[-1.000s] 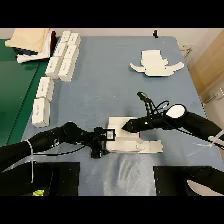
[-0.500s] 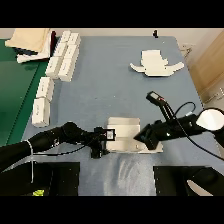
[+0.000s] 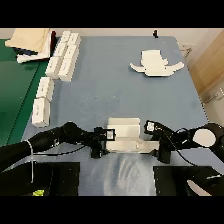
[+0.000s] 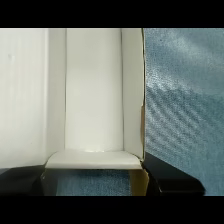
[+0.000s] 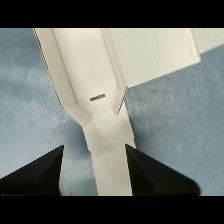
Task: Fold the box.
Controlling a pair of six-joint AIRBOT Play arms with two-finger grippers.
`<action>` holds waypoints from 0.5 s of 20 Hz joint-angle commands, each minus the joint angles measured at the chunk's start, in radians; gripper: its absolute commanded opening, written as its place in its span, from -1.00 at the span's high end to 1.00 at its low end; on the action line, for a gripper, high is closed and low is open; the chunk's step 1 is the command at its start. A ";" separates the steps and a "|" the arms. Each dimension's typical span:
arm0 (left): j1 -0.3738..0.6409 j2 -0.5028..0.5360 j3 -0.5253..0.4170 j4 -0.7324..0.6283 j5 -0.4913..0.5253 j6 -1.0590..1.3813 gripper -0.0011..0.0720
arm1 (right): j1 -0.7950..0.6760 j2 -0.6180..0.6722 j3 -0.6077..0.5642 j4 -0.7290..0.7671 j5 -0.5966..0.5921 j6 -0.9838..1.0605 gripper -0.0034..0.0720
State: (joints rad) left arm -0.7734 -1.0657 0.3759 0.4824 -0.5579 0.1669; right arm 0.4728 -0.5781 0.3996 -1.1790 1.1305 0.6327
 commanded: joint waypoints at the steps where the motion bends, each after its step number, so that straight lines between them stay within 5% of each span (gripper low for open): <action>1: 0.000 0.000 0.001 0.000 0.000 0.000 -0.32 | 0.003 -0.049 -0.029 0.008 -0.158 -0.232 -0.73; 7: 0.000 0.000 0.001 0.000 0.000 0.000 -0.32 | 0.003 -0.114 -0.029 0.154 -0.196 -0.325 -0.67; 10: 0.000 0.000 0.001 0.000 0.000 0.000 -0.32 | 0.003 -0.114 -0.034 0.190 -0.196 -0.333 -0.28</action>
State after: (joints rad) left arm -0.7734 -1.0657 0.3759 0.4820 -0.5579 0.1654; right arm 0.4747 -0.6842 0.3695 -1.0397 0.9482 0.3363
